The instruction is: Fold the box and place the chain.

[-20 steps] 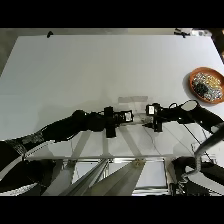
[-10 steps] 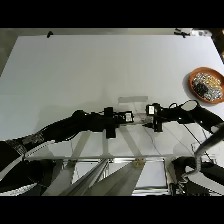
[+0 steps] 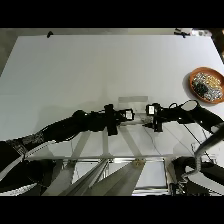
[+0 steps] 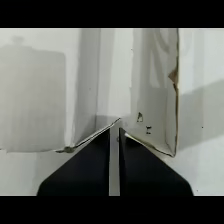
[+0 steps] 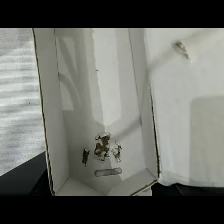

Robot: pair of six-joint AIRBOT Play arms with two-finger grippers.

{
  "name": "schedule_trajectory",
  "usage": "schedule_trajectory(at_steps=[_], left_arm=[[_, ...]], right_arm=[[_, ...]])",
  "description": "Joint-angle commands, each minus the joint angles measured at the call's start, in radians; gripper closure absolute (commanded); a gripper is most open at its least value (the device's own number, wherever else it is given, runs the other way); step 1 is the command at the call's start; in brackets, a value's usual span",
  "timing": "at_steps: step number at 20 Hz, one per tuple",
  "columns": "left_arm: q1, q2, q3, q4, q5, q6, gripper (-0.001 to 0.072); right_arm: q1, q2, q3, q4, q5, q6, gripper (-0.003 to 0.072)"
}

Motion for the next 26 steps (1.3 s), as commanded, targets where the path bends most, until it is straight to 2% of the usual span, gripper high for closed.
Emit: schedule_trajectory(at_steps=[1, 3, 4, 5, 6, 8, 10, 11, 12, 13, 15, 18, 21, 24, 26], left_arm=[[-0.001, -0.005, 0.0, -0.011, -0.031, -0.001, 0.0613], [-0.001, -0.012, 0.0, -0.011, -0.033, -0.001, 0.0541], [-0.001, -0.013, 0.0, -0.011, -0.034, -0.001, 0.0484], [-0.001, -0.012, 0.0, -0.012, -0.036, -0.001, 0.0382], [-0.001, -0.012, 0.0, -0.012, -0.035, -0.001, 0.0331], [-0.001, -0.012, 0.0, -0.011, -0.035, -0.005, 0.0295], [0.0, -0.004, 0.0, -0.011, -0.034, -0.04, 0.0301], [0.002, 0.007, 0.0, -0.01, -0.03, -0.072, 0.0383], [0.003, 0.029, 0.0, -0.006, -0.016, -0.104, 0.0497], [0.003, 0.055, 0.0, -0.003, 0.009, -0.119, 0.0547], [0.011, 0.121, 0.0, -0.003, 0.082, -0.158, 0.071], [0.074, 0.209, 0.0, 0.029, 0.213, -0.276, 0.0707], [0.198, 0.26, 0.0, 0.156, 0.326, -0.557, 0.0708], [0.344, 0.251, -0.011, 0.237, 0.434, -0.887, 0.0707], [0.398, 0.217, -0.014, 0.188, 0.494, -0.902, 0.0708]], right_arm=[[0.0, 0.001, 0.0, 0.0, 0.0, 0.0, 0.025], [0.0, 0.001, 0.0, 0.0, 0.0, 0.0, 0.025], [0.0, 0.001, 0.0, 0.001, 0.0, 0.0, 0.025], [0.0, 0.001, 0.0, 0.0, 0.0, 0.0, 0.025], [0.0, 0.001, 0.0, 0.0, 0.0, 0.0, 0.025], [0.0, 0.001, 0.0, 0.0, 0.0, 0.0, 0.025], [0.0, 0.001, 0.0, 0.0, 0.0, 0.0, 0.025], [0.0, 0.001, 0.0, 0.0, 0.0, 0.0, 0.025], [0.0, 0.001, 0.0, 0.0, 0.0, 0.0, 0.025], [0.0, 0.001, 0.0, 0.0, 0.0, 0.0, 0.025], [0.0, 0.001, 0.0, 0.0, 0.0, 0.0, 0.025], [0.0, 0.001, 0.0, 0.001, 0.0, 0.0, 0.025], [0.0, 0.001, 0.0, 0.0, 0.0, 0.0, 0.025], [0.0, 0.001, 0.0, 0.0, 0.0, 0.0, 0.025], [0.0, 0.001, 0.0, 0.0, 0.0, 0.0, 0.025]])
